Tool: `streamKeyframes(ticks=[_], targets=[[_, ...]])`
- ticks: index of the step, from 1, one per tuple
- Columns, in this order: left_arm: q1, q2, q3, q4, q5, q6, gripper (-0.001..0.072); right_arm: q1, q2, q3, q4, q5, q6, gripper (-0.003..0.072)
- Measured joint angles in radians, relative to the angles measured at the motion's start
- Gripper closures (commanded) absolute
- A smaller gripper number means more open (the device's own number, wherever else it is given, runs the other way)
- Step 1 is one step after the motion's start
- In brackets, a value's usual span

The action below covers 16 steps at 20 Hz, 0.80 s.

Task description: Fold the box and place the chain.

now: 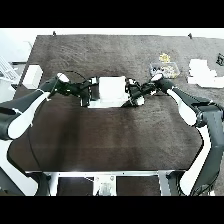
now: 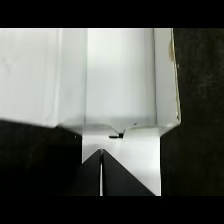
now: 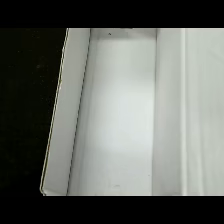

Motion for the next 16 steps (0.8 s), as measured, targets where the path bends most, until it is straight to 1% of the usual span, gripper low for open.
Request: streamKeyframes(ticks=[2, 5, 8, 11, 14, 16], targets=[[0.025, 0.019, 0.0, -0.019, -0.024, -0.032, 0.0691, 0.0, 0.0, 0.0, 0.0, 0.0, 0.0, 0.0095], [0.071, 0.076, 0.0, -0.034, -0.076, -0.136, 0.0692, 0.0, 0.0, 0.0, 0.0, 0.0, 0.0, 0.0095], [0.137, 0.154, 0.0, -0.041, -0.119, -0.301, 0.0691, 0.0, 0.0, 0.0, 0.0, 0.0, 0.0, 0.0095], [0.232, 0.206, -0.003, -0.042, -0.164, -0.509, 0.0692, 0.0, 0.0, 0.0, 0.0, 0.0, 0.0, 0.0095], [0.307, 0.225, -0.041, -0.037, -0.201, -0.708, 0.0691, 0.0, 0.0, 0.0, 0.0, 0.0, 0.0, 0.0095], [0.331, 0.228, -0.081, -0.019, -0.203, -0.812, 0.0691, 0.0, 0.0, 0.0, 0.0, 0.0, 0.0, 0.0095]])
